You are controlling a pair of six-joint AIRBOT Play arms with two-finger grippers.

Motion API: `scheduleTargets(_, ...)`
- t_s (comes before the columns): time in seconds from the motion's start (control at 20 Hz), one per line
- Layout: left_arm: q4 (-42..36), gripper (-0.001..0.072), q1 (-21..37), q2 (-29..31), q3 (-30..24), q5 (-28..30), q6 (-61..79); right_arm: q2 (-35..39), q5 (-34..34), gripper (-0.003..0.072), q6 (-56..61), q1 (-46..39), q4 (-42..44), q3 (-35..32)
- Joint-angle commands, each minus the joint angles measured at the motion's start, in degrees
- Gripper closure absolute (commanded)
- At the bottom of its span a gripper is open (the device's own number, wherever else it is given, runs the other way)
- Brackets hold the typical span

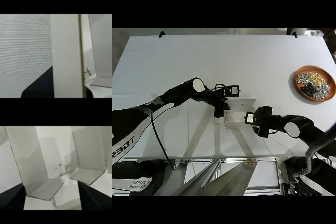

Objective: Fold the box and place the chain.

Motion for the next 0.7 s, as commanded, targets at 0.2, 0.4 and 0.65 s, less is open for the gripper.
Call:
scheduleTargets(0.2,0.0,0.0697,0.0,0.0,0.0,0.0,0.0,-0.1,-2.4,-0.0017,-0.9,-1.9,1.7,0.4)
scheduleTargets(0.4,0.0,0.0697,0.0,0.0,0.0,0.0,0.0,-0.1,-2.4,-0.0016,-5.3,-4.2,4.4,1.7)
scheduleTargets(0.65,0.0,0.0697,0.0,0.0,0.0,0.0,0.0,-0.1,-2.1,-0.0016,-12.6,-4.3,9.8,1.7)
